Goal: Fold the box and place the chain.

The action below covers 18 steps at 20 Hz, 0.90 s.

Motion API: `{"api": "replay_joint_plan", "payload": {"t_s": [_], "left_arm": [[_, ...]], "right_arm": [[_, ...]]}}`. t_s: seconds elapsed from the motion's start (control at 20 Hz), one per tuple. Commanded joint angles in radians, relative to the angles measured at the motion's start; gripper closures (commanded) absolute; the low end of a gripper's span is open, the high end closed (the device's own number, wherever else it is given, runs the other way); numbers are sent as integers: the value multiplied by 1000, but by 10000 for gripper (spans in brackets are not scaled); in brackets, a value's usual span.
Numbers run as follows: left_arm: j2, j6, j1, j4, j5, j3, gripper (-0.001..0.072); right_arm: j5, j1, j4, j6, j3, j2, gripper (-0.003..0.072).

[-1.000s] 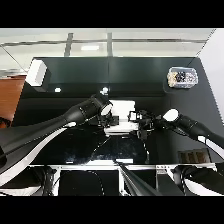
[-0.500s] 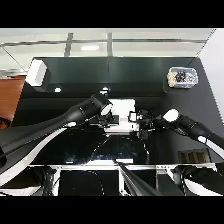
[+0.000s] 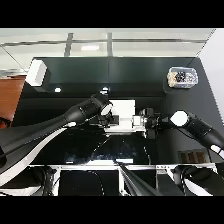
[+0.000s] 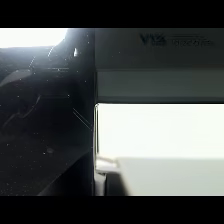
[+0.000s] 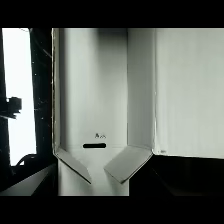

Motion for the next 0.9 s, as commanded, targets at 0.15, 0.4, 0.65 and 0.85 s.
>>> {"api": "replay_joint_plan", "payload": {"t_s": [0.15,0.4,0.65,0.85], "left_arm": [[-1,1,0,-1,-2,0,682],[-1,1,0,0,-2,0,682],[-1,1,0,0,1,0,682],[-1,1,0,0,1,0,682]], "right_arm": [[3,1,-29,-9,1,16,262],[-8,7,110,-9,0,-27,431],[-20,19,230,-9,0,-42,447],[-28,19,356,-9,-2,-100,447]]}}
